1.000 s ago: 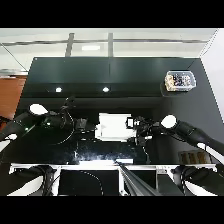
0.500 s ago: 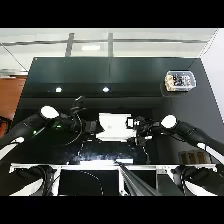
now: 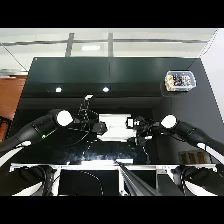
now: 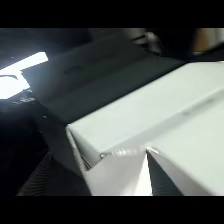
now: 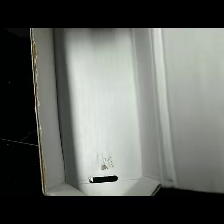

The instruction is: Fold the box and place the chain.

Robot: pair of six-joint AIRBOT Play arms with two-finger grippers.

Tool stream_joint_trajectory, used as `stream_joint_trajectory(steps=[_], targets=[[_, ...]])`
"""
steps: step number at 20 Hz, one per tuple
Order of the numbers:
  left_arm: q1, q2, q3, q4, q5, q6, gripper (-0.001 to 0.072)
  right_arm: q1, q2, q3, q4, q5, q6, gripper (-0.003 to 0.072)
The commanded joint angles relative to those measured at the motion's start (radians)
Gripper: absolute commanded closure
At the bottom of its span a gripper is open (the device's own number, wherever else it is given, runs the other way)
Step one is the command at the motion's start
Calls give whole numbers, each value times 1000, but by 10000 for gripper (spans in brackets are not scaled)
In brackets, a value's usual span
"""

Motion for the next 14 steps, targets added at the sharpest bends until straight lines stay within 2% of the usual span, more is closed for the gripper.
stream_joint_trajectory(steps=[1, 4, 5, 8, 9, 12, 13, 14], targets=[[-31, 0, 17, 108, 10, -101, 45, 0, -1, 0, 0, 0, 0, 211], [-55, -1, 19, 124, -7, -108, 47, 0, -1, 0, 0, 0, 0, 211], [-72, -2, 26, 175, -22, -163, 99, 0, -1, 0, 0, 0, 0, 211], [-141, -32, 88, 447, -96, -442, 117, 0, -1, 0, 0, 0, 0, 211], [-158, -53, 117, 484, -135, -486, 117, 0, -1, 0, 0, 0, 0, 211], [-185, -127, 211, 492, -253, -573, 137, 0, -1, 0, -5, 0, 0, 211], [-190, -148, 235, 493, -282, -622, 271, 0, -1, 0, -13, 0, 0, 211], [-201, -163, 255, 489, -295, -649, 375, 0, -1, 0, -22, 0, 0, 211]])
